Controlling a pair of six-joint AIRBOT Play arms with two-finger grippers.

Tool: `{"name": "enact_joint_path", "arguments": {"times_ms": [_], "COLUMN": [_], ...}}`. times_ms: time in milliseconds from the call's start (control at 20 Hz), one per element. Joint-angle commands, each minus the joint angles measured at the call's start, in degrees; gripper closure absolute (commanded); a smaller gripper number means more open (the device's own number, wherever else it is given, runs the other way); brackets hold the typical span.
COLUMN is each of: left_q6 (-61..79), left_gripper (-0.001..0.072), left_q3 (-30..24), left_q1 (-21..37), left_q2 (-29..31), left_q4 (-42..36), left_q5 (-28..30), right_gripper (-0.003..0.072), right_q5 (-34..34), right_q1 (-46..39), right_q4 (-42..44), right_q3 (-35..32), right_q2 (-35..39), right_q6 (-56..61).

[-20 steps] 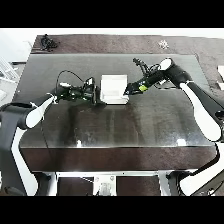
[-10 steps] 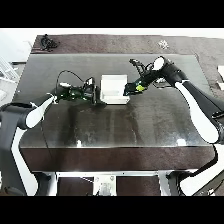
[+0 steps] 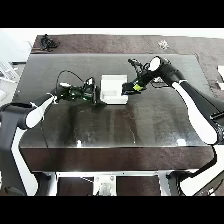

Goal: Fold the box and place the chain.

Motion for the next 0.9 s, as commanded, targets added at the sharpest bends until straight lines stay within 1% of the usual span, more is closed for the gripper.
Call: {"name": "enact_joint_path", "arguments": {"times_ms": [0,100,350,400,450,550,850], "left_q6": [0.02,0.02,0.02,0.02,0.02,0.02,0.02], "left_gripper": [0.0083,0.0083,0.0083,0.0083,0.0083,0.0083,0.0083], "left_q3": [-0.02,-0.02,-0.02,-0.02,-0.02,-0.02,-0.02], "left_q1": [0.0,0.0,0.0,0.0,0.0,0.0,0.0], "left_q2": [0.04,0.04,0.04,0.04,0.04,0.04,0.04], "left_q4": [0.02,0.02,0.02,0.02,0.02,0.02,0.02], "left_q5": [0.0,-0.02,0.0,0.02,0.0,0.0,0.0], "right_gripper": [0.0237,0.0238,0.0238,0.0243,0.0268,0.0267,0.0267], "right_q5": [0.04,-0.07,-0.9,-0.9,-0.9,-0.9,-0.9], "right_q1": [1.05,1.51,3.23,3.67,4.11,4.87,5.75], "right_q4": [-2.75,-4.44,-6.71,-6.99,-7.28,-8.41,-15.61], "right_q3": [0.31,0.31,0.37,0.39,0.39,0.46,0.55], "right_q2": [-0.17,-0.39,-1.4,-1.73,-2.08,-2.62,-3.61], "right_q6": [4.13,7.41,11.1,11.3,11.41,11.56,16.68]}}
